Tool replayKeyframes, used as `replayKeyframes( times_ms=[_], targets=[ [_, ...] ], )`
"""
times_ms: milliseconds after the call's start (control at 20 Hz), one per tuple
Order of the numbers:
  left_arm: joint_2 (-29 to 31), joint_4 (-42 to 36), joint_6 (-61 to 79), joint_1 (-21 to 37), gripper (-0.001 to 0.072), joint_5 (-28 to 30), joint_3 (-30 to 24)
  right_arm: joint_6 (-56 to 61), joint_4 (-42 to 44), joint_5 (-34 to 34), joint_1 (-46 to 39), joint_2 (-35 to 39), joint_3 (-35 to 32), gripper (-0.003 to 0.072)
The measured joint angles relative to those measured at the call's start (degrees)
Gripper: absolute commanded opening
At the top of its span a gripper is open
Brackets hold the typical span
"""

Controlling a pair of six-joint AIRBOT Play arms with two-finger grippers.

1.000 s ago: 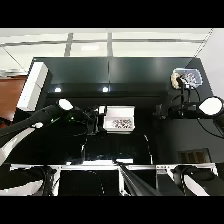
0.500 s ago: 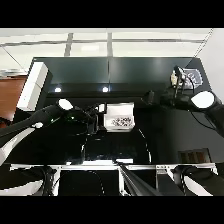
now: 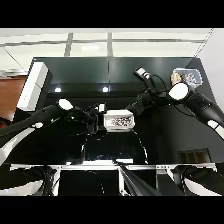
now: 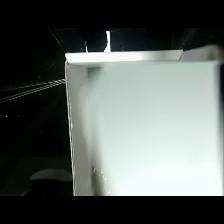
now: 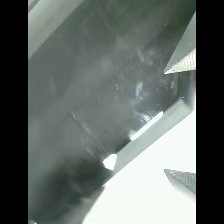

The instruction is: Fold the box and place the chain.

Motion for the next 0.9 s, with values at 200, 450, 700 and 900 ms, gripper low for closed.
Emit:
replayKeyframes(
  times_ms=[200, 450, 700, 900],
  targets=[
    [0.0, 0.0, -0.02, 0.0, 0.0389, -0.07, 0.0, -9.86, -1.22, 7.69, 0.9, 0.42, 1.33, 0.072],
    [0.0, 0.0, -0.04, 0.0, 0.0389, -0.22, 0.0, -17.73, -1.31, 10.43, 1.33, 0.22, 0.44, 0.072],
    [0.0, 0.02, -0.04, 0.0, 0.0389, -0.39, 0.0, -21.4, -0.83, 7.87, 2.69, -1.18, -0.72, 0.0719],
    [0.0, 0.02, -0.04, 0.0, 0.0389, -0.42, 0.0, -22.49, -0.2, 5.88, 3.48, -1.6, -0.98, 0.0675]
  ],
)
